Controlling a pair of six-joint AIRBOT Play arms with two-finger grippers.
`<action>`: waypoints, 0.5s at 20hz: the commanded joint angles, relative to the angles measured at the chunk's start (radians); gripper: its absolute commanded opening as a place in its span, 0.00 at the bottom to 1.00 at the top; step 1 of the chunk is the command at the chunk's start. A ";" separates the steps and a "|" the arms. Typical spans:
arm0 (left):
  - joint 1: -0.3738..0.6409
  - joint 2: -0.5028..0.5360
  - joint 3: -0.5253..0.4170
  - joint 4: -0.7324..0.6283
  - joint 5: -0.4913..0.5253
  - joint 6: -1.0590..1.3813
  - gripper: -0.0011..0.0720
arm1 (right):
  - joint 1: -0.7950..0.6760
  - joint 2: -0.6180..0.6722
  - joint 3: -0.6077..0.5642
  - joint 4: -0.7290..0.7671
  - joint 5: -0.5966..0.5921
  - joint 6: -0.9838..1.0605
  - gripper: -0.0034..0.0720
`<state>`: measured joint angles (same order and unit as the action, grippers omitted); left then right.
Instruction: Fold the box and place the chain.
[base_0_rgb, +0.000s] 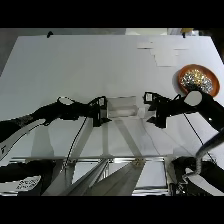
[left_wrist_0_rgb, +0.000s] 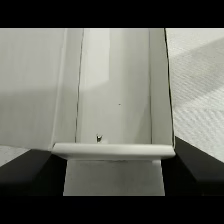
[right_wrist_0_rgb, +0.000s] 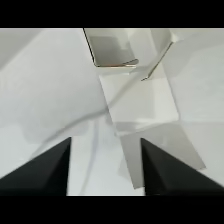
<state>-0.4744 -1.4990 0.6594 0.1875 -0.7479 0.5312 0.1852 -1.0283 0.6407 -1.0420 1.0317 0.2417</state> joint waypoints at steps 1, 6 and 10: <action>-0.001 0.000 0.000 0.000 -0.002 0.001 0.03 | 0.001 0.123 0.001 0.088 0.019 0.186 0.26; -0.001 0.000 0.000 0.000 -0.004 0.001 0.03 | 0.093 0.102 0.001 0.356 -0.237 0.176 0.07; -0.001 0.000 0.000 0.000 -0.004 0.001 0.03 | 0.171 -0.045 0.002 0.598 -0.613 0.168 0.06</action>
<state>-0.4744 -1.4990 0.6590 0.1883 -0.7517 0.5316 0.3099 -0.9943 0.6411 -0.6254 0.6682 0.4046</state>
